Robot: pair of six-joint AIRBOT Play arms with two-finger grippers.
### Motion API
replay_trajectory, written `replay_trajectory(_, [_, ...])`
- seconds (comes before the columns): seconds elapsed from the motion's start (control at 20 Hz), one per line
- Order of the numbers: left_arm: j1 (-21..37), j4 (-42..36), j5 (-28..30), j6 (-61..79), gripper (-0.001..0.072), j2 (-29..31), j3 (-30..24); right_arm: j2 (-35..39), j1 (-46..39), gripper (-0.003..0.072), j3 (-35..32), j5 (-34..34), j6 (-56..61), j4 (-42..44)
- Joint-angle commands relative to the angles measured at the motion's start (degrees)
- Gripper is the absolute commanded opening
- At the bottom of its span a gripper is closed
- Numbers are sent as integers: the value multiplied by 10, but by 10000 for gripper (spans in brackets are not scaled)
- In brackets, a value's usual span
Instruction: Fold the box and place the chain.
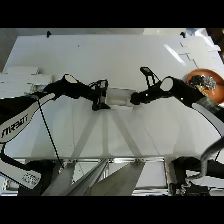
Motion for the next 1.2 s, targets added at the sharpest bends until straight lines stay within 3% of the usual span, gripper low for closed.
replay_trajectory(0.0, [1,1,-1,1,278,0,0,0,40,333,25,5,174,-172])
replay_trajectory(0.25, [1,2,0,1,278,0,0,-18,79,334,50,46,257,-233])
replay_trajectory(0.65, [1,2,0,1,278,0,0,-51,106,332,58,34,341,-193])
replay_trajectory(0.85, [1,2,-1,1,278,0,0,-64,106,225,58,30,391,-191])
replay_trajectory(0.95, [1,1,-1,1,278,0,0,-65,106,14,58,13,401,-187])
replay_trajectory(1.15, [1,2,0,1,278,0,0,-64,108,12,58,3,401,-187])
